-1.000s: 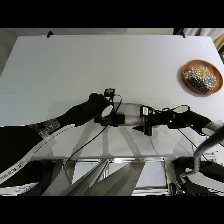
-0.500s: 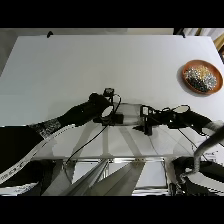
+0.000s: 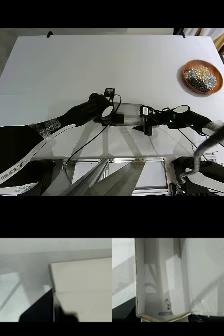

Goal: Fold the box and place the chain.

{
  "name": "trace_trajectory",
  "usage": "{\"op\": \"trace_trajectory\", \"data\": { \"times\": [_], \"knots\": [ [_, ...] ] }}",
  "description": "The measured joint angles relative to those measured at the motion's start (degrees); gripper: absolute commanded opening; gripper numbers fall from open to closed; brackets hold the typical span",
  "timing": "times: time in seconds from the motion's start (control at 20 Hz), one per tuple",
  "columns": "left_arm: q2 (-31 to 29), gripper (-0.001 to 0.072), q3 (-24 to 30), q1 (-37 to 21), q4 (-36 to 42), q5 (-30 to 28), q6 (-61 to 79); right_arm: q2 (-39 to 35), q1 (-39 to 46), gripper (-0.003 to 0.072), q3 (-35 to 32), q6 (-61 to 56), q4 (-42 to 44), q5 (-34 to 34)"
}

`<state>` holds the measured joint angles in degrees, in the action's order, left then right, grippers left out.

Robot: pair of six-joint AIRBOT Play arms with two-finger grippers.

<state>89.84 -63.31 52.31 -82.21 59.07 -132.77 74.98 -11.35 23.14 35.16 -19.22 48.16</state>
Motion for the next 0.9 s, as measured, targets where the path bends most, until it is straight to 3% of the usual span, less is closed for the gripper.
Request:
{"op": "trace_trajectory", "data": {
  "times": [0.25, 0.3, 0.4, 0.5, 0.8, 0.85, 0.9],
  "knots": [
    [0.0, 0.0024, 0.0, 0.0, 0.13, -0.22, 0.33, 0.0, 0.0, 0.0412, 0.0, 0.17, 0.0, -0.09],
    [0.0, 0.0085, 0.0, 0.0, 0.15, -0.26, 0.42, 0.0, 0.0, 0.0412, 0.0, 0.22, -0.02, -0.13],
    [-0.04, 0.0336, 0.0, 0.02, 0.7, -1.03, 0.61, 0.02, 0.0, 0.0412, 0.0, 0.39, -0.09, -0.24],
    [-0.55, 0.0417, -0.02, -0.07, 0.92, -0.9, 0.74, 0.02, -0.02, 0.0412, 0.0, 0.39, -0.07, -0.2],
    [-6.16, 0.0438, -0.02, -3.15, 2.34, 3.21, 8.74, 0.02, -0.02, 0.0412, 0.0, 0.26, -0.07, -0.17],
    [-7.67, 0.0627, -0.02, -4.07, 2.58, 4.98, 11.54, 0.02, -0.02, 0.0412, 0.0, 0.26, -0.07, -0.17],
    [-9.14, 0.0695, -0.02, -5.05, 2.78, 6.93, 14.82, 0.02, -0.02, 0.0412, 0.0, 0.26, -0.07, -0.15]
  ]
}}
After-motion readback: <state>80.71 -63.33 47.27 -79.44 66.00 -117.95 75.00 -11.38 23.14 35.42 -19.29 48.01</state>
